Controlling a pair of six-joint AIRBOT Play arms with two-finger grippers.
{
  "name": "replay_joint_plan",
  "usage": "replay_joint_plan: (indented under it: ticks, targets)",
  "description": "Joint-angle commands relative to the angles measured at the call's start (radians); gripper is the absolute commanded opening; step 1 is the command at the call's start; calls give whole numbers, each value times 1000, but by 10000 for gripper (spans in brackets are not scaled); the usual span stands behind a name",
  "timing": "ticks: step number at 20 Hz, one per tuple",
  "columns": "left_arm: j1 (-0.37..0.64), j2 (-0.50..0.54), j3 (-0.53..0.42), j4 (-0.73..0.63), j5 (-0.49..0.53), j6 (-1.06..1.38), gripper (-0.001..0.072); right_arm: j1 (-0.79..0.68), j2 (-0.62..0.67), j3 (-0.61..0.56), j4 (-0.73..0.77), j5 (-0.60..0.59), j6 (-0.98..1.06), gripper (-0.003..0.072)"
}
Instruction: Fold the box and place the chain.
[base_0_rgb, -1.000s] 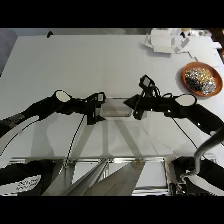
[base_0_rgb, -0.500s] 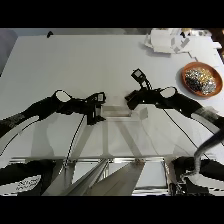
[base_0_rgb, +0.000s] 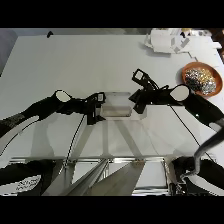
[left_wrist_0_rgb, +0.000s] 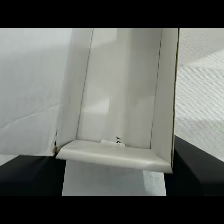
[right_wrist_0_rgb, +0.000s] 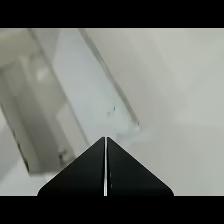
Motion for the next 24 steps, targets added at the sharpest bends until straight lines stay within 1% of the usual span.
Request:
replay_joint_plan:
  ticks: [1, 3, 4, 5, 6, 7, 8, 9, 10, 14, 16, 18, 22, 24]
  targets:
    - [0, 0, 0, 0, -3, 0, 451, -61, 47, -14, -155, 171, -236, 16]
    - [0, 0, 0, 0, -3, 0, 451, -121, 47, -53, -94, 204, -499, 21]
    - [0, 0, 0, 0, -3, 0, 451, -143, 47, -79, -59, 203, -594, 130]
    - [0, 0, 0, 0, -3, 0, 451, -158, 47, -112, -2, 182, -689, 343]
    - [0, 0, 0, 0, -3, 0, 451, -161, 47, -147, 75, 152, -769, 462]
    - [0, 0, 0, 0, -3, 0, 451, -161, 47, -183, 174, 132, -850, 453]
    - [0, 0, 0, 0, -3, 0, 451, -155, 47, -212, 265, 128, -927, 371]
    - [0, 0, 0, 0, -3, 0, 451, -148, 42, -233, 337, 126, -1003, 247]
    - [0, 0, 0, 0, -3, 0, 451, -137, 31, -243, 376, 124, -1062, 218]
    - [0, 0, 0, 0, -3, 0, 451, -101, -66, -245, 386, 114, -1090, 216]
    - [0, 0, 0, 0, -3, 0, 451, -102, -99, -245, 398, 77, -1046, 215]
    - [0, 0, 0, 0, -3, 0, 451, -102, -93, -244, 398, 37, -969, 217]
    - [0, 0, 0, 0, -3, 0, 451, -114, -13, -244, 389, 69, -964, 217]
    - [0, 0, 0, 0, -3, 0, 451, -163, -14, -245, 364, 85, -953, 217]
